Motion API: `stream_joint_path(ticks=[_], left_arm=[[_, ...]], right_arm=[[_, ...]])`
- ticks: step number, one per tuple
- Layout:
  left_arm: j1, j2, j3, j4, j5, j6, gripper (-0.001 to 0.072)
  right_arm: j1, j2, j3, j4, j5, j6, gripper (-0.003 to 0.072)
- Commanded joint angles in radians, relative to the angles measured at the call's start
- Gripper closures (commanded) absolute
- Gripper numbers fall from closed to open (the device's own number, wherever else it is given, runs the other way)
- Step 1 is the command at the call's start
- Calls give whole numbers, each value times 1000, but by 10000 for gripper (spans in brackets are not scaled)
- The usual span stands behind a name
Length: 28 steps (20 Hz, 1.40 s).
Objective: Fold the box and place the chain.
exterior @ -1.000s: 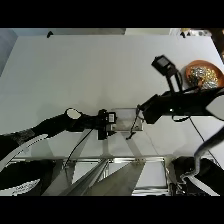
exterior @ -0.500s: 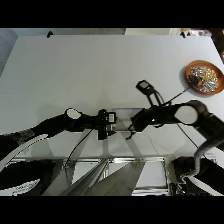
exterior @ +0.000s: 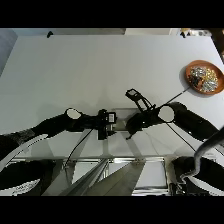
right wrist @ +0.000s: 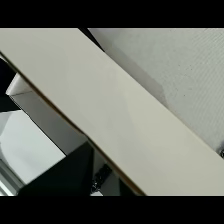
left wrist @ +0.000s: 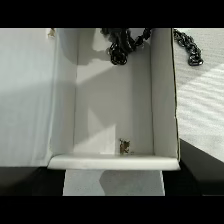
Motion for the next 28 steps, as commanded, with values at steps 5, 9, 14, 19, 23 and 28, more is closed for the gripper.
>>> stream_joint_path(ticks=[5,9,14,19,23,28], left_arm=[[-1,0,0,0,0,0,336],[-1,0,0,0,0,0,336],[-1,0,0,0,0,0,336],[-1,0,0,0,0,0,336],[-1,0,0,0,0,0,336],[-1,0,0,0,0,0,336]], right_arm=[[1,75,11,-19,18,-1,456],[2,188,11,-23,233,4,460],[98,195,-49,-32,199,148,443],[174,194,-95,-133,-12,497,282],[176,193,-123,-212,-66,658,349],[249,143,-180,-319,-125,745,382]])
